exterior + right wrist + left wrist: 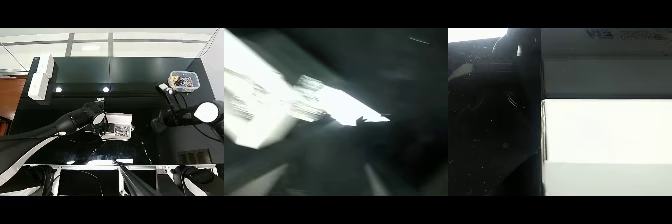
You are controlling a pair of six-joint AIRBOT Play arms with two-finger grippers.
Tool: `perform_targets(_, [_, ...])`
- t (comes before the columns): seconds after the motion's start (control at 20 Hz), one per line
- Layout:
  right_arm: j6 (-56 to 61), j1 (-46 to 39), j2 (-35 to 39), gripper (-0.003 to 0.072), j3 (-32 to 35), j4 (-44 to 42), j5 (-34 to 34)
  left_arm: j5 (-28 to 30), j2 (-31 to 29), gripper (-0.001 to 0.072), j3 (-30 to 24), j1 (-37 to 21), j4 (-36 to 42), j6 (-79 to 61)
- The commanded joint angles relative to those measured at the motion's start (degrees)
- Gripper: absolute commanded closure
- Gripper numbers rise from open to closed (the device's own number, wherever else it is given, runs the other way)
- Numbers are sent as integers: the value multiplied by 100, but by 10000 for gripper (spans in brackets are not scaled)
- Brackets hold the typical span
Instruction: Fold the box and place the chain.
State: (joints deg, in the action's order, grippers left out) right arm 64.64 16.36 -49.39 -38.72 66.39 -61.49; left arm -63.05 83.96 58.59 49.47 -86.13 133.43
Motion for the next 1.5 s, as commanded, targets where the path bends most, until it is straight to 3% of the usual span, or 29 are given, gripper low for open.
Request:
perform_targets(0.0, [-2041,-85,74,-30,861,439,1268,2,2,678,4,-4,0,0])
perform_targets(0.1, [-3112,203,-63,-29,1150,-55,1919,2,2,678,4,-4,0,0])
perform_targets(0.3, [-5821,573,-702,-28,1161,-1731,2017,4,2,678,4,-4,0,0])
perform_targets(0.45, [-6791,568,-1198,-27,1161,-2625,2065,4,2,678,4,-4,0,0])
perform_targets(0.6, [-7195,570,-1436,-26,1161,-3032,2090,2,2,678,4,-4,0,0])
perform_targets(1.2, [-7197,741,-1869,6,1158,-3060,2743,4,2,678,4,-4,0,0])
perform_targets(1.3, [-7197,732,-1873,176,1161,-3163,2798,2,2,678,2,-4,0,0])
perform_targets(1.35, [-7197,732,-1873,182,1158,-3200,2824,2,2,678,2,-4,0,0])
perform_targets(1.4, [-7191,732,-1873,282,1161,-3191,2820,2,2,678,2,-4,0,-2])
perform_targets(1.45, [-7180,732,-1864,521,1158,-3185,2815,2,2,678,4,-4,0,0])
